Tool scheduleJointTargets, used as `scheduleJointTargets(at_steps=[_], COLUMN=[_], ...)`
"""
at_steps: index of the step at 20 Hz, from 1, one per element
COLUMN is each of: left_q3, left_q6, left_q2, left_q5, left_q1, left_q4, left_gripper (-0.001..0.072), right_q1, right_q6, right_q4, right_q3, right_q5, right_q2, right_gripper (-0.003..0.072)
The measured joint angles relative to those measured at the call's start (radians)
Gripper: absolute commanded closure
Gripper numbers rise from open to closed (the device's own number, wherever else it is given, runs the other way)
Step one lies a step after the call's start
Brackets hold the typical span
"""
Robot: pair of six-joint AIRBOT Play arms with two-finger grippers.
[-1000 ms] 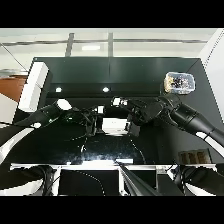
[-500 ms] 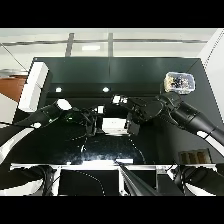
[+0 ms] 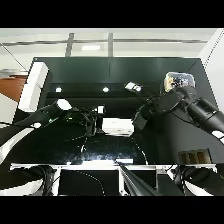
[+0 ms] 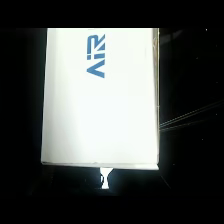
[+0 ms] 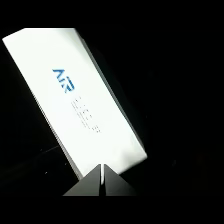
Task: Fold the box and place the chain.
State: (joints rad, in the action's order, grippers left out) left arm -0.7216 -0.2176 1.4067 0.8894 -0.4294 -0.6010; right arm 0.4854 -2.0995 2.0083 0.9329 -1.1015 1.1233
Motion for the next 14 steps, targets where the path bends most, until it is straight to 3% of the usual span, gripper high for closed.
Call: scheduleJointTargets(at_steps=[3,7,14], left_q3=[0.0,0.0,0.0], left_q6=[0.0,0.0,0.001], left_q2=[0.0,0.0,0.0], left_q5=[0.0,0.0,0.0], left_q1=[0.0,0.0,0.0], left_q4=[0.0,0.0,0.0], left_gripper=[0.0315,0.0315,0.0315], right_q1=[-0.082,-0.089,-0.042], right_q6=[0.049,0.082,0.121], right_q4=[0.194,0.471,0.633], right_q3=[-0.089,-0.208,-0.251], right_q5=[0.009,0.159,0.253], right_q2=[-0.015,-0.012,0.037], right_gripper=[0.0661,0.0661,0.0661])
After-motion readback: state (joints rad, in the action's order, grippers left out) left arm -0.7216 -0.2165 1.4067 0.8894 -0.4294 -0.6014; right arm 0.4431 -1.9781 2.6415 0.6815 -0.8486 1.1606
